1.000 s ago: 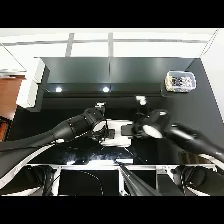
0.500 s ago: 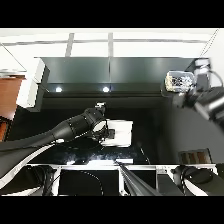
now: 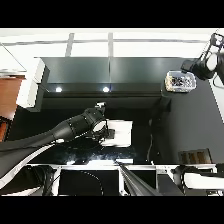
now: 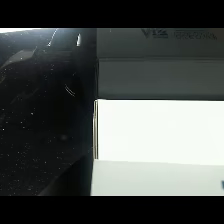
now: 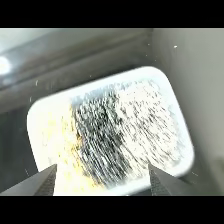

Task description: Fold the box and place the chain.

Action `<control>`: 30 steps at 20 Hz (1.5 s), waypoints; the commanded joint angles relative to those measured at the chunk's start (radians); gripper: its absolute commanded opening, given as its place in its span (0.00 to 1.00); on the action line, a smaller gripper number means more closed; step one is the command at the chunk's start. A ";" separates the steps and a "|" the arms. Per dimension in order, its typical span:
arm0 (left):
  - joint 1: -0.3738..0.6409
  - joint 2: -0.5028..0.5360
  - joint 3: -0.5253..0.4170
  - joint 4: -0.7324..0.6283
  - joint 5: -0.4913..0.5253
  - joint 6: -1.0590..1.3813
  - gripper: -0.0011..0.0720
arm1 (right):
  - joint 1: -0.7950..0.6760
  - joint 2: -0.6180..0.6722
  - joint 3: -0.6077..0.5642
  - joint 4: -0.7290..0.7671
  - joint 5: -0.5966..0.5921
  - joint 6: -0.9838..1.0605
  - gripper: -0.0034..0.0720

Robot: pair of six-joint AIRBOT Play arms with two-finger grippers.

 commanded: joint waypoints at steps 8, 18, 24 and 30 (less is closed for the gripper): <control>0.000 0.000 0.000 0.000 -0.001 0.000 0.06 | -0.135 -0.288 0.274 0.075 0.213 0.271 0.92; 0.000 0.000 0.000 0.001 -0.002 0.000 0.06 | -0.146 -0.382 0.274 0.116 0.129 0.289 0.91; 0.000 0.000 0.000 0.001 -0.002 0.000 0.06 | -0.148 -0.393 0.279 0.160 0.133 0.252 0.14; 0.000 0.000 0.000 0.000 -0.001 0.000 0.06 | -0.184 -0.233 0.287 0.180 0.168 0.019 0.06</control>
